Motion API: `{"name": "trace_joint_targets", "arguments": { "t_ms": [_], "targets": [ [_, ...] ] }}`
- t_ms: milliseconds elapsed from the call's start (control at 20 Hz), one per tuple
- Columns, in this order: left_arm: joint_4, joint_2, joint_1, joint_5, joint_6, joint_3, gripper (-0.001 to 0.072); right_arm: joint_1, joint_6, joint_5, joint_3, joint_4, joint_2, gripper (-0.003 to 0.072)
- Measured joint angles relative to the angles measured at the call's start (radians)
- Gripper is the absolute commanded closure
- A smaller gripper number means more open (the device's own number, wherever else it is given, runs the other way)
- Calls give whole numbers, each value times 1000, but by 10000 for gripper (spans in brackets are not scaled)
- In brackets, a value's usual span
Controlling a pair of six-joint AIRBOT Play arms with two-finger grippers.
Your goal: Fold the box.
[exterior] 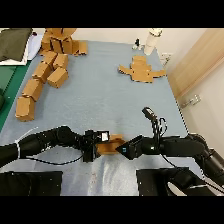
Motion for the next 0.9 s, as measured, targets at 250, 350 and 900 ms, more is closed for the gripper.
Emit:
{"name": "trace_joint_targets", "arguments": {
  "t_ms": [250, 350, 900],
  "targets": [
    [39, 42, 22, -43, 5, -29, 410, 0, 0, 11, 0, 2, 0, -34],
    [49, 67, 52, -61, 7, -43, 410, 0, 21, 22, 0, 4, -1, -34],
    [-9, 85, 102, -83, 83, -57, 410, 2, 356, 40, -1, 46, -173, 685]
  ]
}}
